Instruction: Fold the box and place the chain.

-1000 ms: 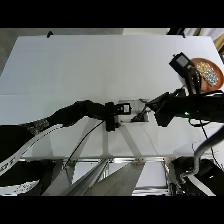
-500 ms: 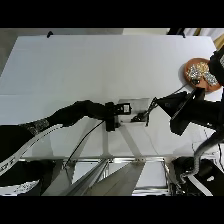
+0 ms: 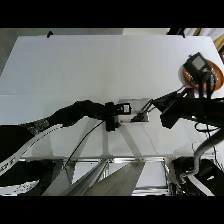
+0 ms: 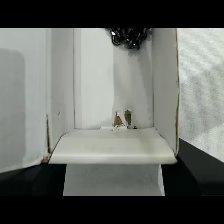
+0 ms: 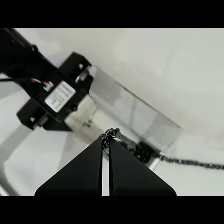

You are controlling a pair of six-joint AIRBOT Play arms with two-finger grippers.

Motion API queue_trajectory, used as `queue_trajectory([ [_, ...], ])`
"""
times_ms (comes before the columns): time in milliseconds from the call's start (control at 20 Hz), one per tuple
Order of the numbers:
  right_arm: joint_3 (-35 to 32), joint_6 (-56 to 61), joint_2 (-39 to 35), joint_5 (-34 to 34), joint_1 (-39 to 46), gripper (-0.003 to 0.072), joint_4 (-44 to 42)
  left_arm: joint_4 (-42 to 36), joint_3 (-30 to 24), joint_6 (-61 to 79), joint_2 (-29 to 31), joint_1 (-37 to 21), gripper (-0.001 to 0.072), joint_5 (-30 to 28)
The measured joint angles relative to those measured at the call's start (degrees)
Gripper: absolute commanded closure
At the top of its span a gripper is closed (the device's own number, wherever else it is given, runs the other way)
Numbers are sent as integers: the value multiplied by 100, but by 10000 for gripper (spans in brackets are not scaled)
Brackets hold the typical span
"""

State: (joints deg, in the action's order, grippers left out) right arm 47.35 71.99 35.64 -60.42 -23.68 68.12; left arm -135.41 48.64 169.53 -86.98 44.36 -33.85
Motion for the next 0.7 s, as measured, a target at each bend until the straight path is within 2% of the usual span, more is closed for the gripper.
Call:
queue_trajectory([
  [200, -358, -22, 509, 52, 0, 674, -35, 0, 0, -2, 0, 0, 557, 2],
  [400, -737, -39, 1038, 391, 0, 669, -42, 0, 0, -2, 0, 0, 557, 0],
  [550, -896, -44, 1379, 612, 0, 506, -44, 0, 0, -2, 0, 0, 557, 0],
  [700, -962, -44, 1565, 787, 0, 506, -46, 0, 0, -2, 0, 0, 557, 0],
])
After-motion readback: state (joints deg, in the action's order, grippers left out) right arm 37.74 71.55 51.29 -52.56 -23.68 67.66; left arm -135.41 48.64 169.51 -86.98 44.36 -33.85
